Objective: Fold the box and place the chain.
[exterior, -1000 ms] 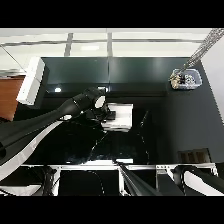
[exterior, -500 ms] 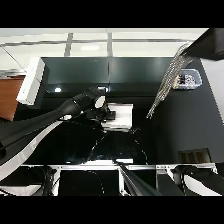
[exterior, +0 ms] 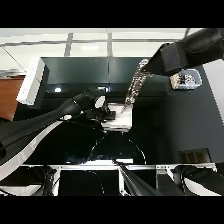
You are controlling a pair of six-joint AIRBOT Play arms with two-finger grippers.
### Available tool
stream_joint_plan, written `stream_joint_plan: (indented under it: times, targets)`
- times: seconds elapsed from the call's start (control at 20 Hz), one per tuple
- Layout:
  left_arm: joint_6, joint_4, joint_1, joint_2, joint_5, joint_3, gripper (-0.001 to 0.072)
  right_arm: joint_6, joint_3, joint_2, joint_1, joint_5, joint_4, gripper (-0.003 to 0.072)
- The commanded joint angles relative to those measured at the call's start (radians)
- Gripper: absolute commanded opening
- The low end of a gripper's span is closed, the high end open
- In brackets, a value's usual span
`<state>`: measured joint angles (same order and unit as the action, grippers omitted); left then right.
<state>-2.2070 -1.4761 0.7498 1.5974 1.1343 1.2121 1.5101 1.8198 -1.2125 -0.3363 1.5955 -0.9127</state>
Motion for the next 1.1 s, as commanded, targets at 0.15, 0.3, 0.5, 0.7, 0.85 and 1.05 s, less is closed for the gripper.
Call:
stream_joint_plan:
  times: [0.15,0.3,0.5,0.7,0.85,1.05]
  targets:
    - [0.0,0.0,0.0,0.0,-0.001,0.001,0.0027,0.0,-0.117,-0.055,-0.079,-0.051,-0.029,0.0007]
    - [0.0,0.0,0.0,0.0,-0.001,0.001,0.0027,0.0,-0.261,-0.055,-0.083,-0.092,-0.042,0.0007]
    - [0.0,0.0,0.0,0.0,-0.001,0.001,0.0027,0.0,-0.406,-0.055,-0.083,-0.133,-0.057,0.0007]
    - [0.0,0.0,0.0,0.0,-0.001,0.001,0.0027,0.0,-0.556,-0.055,-0.1,-0.249,-0.032,0.0008]
    - [0.0,0.0,0.0,0.0,-0.004,0.001,0.0027,0.004,-0.653,-0.057,-0.135,-0.386,-0.019,0.001]
    - [0.0,0.0,0.0,0.0,-0.004,0.001,0.0027,0.027,-0.7,-0.057,-0.134,-0.406,-0.043,0.0263]
